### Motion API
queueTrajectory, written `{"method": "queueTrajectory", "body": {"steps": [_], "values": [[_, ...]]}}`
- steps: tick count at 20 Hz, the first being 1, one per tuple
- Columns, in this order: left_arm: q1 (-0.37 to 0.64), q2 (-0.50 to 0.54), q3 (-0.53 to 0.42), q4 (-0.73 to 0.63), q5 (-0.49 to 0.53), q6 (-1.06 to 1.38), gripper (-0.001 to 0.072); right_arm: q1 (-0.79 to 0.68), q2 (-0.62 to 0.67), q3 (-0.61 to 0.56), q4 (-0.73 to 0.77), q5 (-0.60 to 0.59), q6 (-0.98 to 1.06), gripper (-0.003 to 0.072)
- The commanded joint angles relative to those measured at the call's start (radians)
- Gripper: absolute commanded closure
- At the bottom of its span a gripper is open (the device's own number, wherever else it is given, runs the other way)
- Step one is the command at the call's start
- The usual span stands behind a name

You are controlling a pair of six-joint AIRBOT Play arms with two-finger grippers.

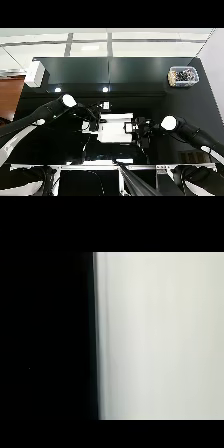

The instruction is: Fold the box and place the chain.

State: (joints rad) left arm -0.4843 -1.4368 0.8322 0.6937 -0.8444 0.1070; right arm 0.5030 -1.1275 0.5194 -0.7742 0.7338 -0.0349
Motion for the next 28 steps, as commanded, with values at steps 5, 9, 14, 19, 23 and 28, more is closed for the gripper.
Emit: {"method": "queueTrajectory", "body": {"steps": [5, 9, 14, 19, 23, 28], "values": [[-0.001, -0.003, 0.001, 0.006, 0.003, 0.001, 0.0686, -0.011, 0.056, 0.013, -0.006, 0.01, 0.027, 0.0019], [-0.001, -0.003, 0.001, 0.005, 0.003, 0.001, 0.0686, -0.042, 0.087, 0.014, -0.005, 0.031, 0.069, 0.0019], [-0.001, -0.003, 0.001, 0.005, 0.003, 0.001, 0.0686, -0.046, 0.114, 0.014, -0.038, 0.046, 0.154, 0.0019], [-0.001, -0.003, 0.001, 0.005, 0.003, -0.001, 0.0685, -0.046, 0.126, 0.014, -0.029, 0.063, 0.297, 0.0019], [-0.001, -0.003, 0.001, 0.005, 0.003, -0.002, 0.0685, -0.046, 0.191, 0.014, -0.068, 0.075, 0.296, 0.0019], [-0.001, -0.003, 0.001, 0.005, 0.003, -0.002, 0.0685, -0.029, 0.219, 0.014, -0.058, 0.171, 0.205, 0.002]]}}
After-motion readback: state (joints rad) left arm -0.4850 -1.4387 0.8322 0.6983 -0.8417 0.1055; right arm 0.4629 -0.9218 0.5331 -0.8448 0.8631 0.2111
